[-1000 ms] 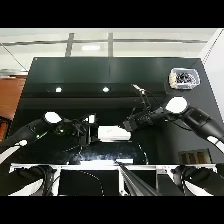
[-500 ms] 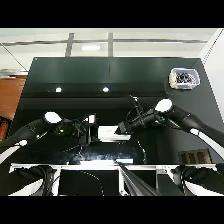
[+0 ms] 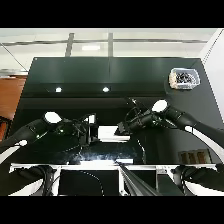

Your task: Fold the box and place the chain.

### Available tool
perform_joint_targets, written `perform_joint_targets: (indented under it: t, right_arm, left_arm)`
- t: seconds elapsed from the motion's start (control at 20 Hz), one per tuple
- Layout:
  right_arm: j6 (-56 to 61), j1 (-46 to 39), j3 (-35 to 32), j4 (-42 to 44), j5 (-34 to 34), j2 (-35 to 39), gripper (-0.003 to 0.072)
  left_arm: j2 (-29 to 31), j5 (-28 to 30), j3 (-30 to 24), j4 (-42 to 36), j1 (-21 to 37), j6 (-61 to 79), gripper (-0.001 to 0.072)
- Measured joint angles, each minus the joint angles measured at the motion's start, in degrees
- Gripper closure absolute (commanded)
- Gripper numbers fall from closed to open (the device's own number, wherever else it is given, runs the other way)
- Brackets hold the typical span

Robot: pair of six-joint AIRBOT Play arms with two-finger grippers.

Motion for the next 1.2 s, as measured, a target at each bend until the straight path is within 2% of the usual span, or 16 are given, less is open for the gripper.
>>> perform_joint_targets:
  t: [0.4,0.65,0.85,0.9,0.95,1.0,1.2]
  right_arm:
    - [-0.39,-0.02,0.83,-2.80,0.46,0.68,0.0648]
    - [-1.05,-2.19,4.09,-4.02,5.60,7.37,0.0648]
    - [0.50,-9.81,4.94,-5.07,6.82,12.76,0.0648]
    - [0.98,-12.13,5.05,-5.38,6.84,13.46,0.0648]
    - [1.18,-14.14,5.07,-5.68,7.02,13.97,0.0648]
    - [1.36,-16.09,5.14,-5.66,7.15,14.34,0.0648]
    - [1.77,-21.59,5.22,-5.99,7.76,15.04,0.0647]
  left_arm:
    - [0.00,0.02,0.00,-0.09,-0.02,-0.09,0.0245]
    - [0.00,-0.04,0.00,-0.15,0.00,-0.20,0.0244]
    - [0.00,-0.02,0.00,-0.15,0.00,-0.11,0.0243]
    - [0.00,0.00,0.00,-0.13,0.00,-0.11,0.0230]
    - [0.00,0.00,0.00,-0.13,-0.02,-0.11,0.0065]
    - [0.00,0.15,0.00,-0.11,-0.02,-0.09,-0.0008]
    - [0.72,-0.26,0.00,0.59,0.00,-0.31,-0.0009]
